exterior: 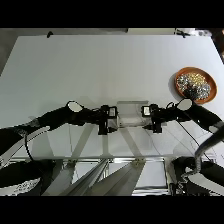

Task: Fold the box and place the chain.

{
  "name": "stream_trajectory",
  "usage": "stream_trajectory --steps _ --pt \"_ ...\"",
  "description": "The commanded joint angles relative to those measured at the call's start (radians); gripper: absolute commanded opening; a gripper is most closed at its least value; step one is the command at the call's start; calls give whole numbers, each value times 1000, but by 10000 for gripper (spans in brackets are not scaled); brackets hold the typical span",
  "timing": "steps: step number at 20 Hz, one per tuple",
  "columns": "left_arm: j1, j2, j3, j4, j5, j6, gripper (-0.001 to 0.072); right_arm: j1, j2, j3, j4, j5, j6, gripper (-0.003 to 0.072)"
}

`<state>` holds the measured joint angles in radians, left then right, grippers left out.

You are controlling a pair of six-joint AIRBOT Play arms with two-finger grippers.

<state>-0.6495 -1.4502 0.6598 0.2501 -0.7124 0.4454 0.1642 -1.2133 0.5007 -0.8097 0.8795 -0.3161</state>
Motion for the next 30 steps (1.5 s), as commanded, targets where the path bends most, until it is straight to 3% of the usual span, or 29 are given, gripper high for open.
stream_trajectory --steps 1,18,19,21,22,30 --pt "-15 -16 0 -44 5 3 707 0 0 0 1 -1 1 459" --pt "-75 -47 2 -106 31 2 680 0 0 0 1 -2 1 459" --pt "-75 -47 2 -107 32 2 603 0 0 0 1 -2 1 459" --pt "-75 -47 2 -107 32 2 254 0 0 0 1 -2 1 459" --pt "-76 -47 2 -107 32 2 148 0 0 0 1 -2 1 459" --pt "-76 -47 2 -107 34 2 151 0 0 0 1 -2 1 459"
